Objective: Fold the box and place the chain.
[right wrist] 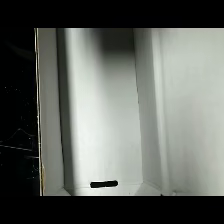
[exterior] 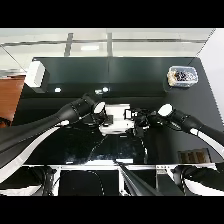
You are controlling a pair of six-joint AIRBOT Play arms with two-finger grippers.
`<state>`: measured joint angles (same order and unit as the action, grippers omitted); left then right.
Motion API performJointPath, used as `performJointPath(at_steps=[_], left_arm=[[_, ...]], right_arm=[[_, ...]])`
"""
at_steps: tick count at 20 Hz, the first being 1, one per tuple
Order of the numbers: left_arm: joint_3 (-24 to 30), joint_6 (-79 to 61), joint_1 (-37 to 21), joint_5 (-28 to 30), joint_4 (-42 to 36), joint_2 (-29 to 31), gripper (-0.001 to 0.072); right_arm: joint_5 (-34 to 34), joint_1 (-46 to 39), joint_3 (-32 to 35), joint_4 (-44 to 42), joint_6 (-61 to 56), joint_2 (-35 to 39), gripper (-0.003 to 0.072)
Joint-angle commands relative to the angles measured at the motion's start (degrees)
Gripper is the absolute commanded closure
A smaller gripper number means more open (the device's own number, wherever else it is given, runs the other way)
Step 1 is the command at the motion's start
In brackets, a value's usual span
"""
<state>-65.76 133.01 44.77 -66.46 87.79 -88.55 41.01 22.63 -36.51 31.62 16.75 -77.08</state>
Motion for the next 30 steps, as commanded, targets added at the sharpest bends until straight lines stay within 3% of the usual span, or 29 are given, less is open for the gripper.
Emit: performJointPath(at_steps=[1, 3, 4, 22, 23, 24, 30], left_arm=[[-0.28, -0.09, -0.17, 0.2, 0.24, 0.02, 0.0375], [-0.28, -0.11, -0.15, 0.13, 0.22, 0.02, 0.0659], [-0.28, -0.11, -0.15, 0.04, 0.15, 0.02, 0.0684], [-0.28, -0.13, -0.15, -0.17, 0.0, 0.0, 0.0683], [-0.28, -0.13, -0.15, -0.26, -0.02, 0.0, 0.0683], [-0.28, -0.13, -0.15, -0.28, -0.02, 0.0, 0.0683], [-0.28, -0.13, -0.15, -0.66, 0.0, 0.0, 0.0683]], right_arm=[[-0.02, 0.0, -0.02, -0.02, -0.02, 0.02, 0.0555], [-0.02, -0.02, -0.02, -0.02, -0.02, 0.02, 0.0555], [-0.02, -0.02, -0.02, -0.02, -0.02, 0.02, 0.0555], [-0.22, -0.02, -0.04, -0.02, -0.63, 0.07, 0.0537], [-0.35, -0.02, -0.02, -0.02, -1.36, 0.13, 0.0246], [-0.42, -0.04, -0.02, 0.04, -1.53, 0.26, 0.0029], [5.38, -2.49, -0.04, 6.32, -13.18, 8.37, 0.003]])
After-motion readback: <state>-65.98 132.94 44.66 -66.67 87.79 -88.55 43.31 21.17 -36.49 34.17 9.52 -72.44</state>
